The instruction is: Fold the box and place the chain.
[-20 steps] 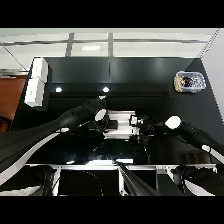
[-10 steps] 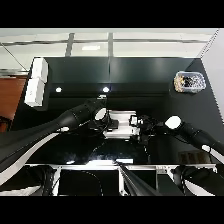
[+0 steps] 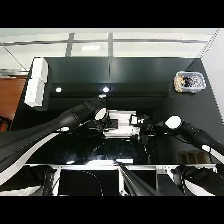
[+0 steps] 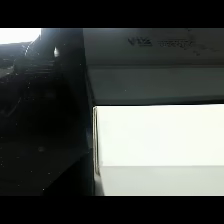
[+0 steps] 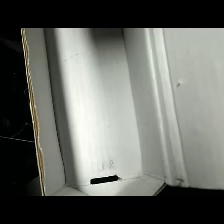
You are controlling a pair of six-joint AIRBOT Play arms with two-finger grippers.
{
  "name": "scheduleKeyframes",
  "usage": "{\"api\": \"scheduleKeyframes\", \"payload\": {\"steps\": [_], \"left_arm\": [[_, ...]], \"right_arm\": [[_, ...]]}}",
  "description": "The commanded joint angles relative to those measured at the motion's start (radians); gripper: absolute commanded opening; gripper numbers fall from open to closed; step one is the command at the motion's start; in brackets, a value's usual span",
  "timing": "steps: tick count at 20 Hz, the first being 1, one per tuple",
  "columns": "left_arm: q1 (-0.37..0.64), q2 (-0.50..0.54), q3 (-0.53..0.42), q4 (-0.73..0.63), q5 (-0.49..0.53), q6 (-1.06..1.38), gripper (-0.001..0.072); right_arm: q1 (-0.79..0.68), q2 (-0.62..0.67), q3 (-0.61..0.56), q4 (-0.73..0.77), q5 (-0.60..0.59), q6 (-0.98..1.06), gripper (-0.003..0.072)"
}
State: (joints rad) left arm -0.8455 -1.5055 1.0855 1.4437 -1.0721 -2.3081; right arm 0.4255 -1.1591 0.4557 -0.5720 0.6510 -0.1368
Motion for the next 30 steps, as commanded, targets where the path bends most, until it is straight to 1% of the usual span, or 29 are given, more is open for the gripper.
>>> {"api": "scheduleKeyframes", "payload": {"steps": [1,2,3,4,7,10,12,14,18,22,25,26,27,28,30], "left_arm": [[0.0,0.0,0.002,0.013,-0.001,0.0,0.0025],[0.0,0.0,0.004,0.014,-0.005,0.0,0.0025],[0.0,0.0,0.007,0.014,-0.008,0.0,0.0024],[0.0,0.0,0.01,0.014,-0.008,0.0,0.0024],[0.0,0.0,0.013,0.016,-0.01,0.0,0.0024],[0.0,0.0,0.013,0.039,-0.013,0.0,0.0024],[0.0,0.0,0.013,0.048,-0.013,0.0,0.0025],[-0.001,-0.002,0.012,0.051,-0.014,0.005,0.0025],[0.0,-0.014,0.011,0.051,-0.011,0.01,0.0025],[0.0,-0.016,0.011,0.051,-0.011,0.031,0.0025],[0.0,-0.017,0.011,0.051,-0.011,0.031,0.0025],[0.0,-0.016,0.011,0.051,-0.011,0.03,0.0025],[0.0,-0.016,0.011,0.051,-0.011,0.03,0.0025],[0.0,-0.016,0.011,0.051,-0.011,0.03,0.0025],[0.0,-0.016,0.011,0.051,-0.011,0.031,0.0025]], "right_arm": [[0.0,0.001,0.0,-0.002,0.002,0.011,0.0422],[0.0,0.001,0.0,-0.002,0.002,0.011,0.0425],[0.0,0.002,0.0,-0.002,0.001,0.018,0.0491],[0.0,0.004,0.001,-0.002,0.001,0.033,0.065],[0.0,0.043,0.001,-0.035,0.005,0.06,0.065],[0.0,0.105,0.001,-0.162,0.03,0.089,0.0649],[0.0,0.123,0.001,-0.225,0.056,0.103,0.0649],[0.0,0.122,0.0,-0.227,0.076,0.115,0.0648],[0.0,0.122,0.0,-0.221,0.04,0.114,0.0648],[0.001,0.111,0.0,-0.158,0.039,0.114,0.0641],[0.001,0.108,0.0,-0.158,0.025,0.113,0.064],[0.001,0.107,0.0,-0.157,0.025,0.113,0.0627],[0.001,0.106,0.0,-0.153,0.026,0.114,0.0435],[0.001,0.104,0.0,-0.134,0.026,0.114,0.0422],[0.001,0.098,0.0,-0.079,0.026,0.114,0.0422]]}}
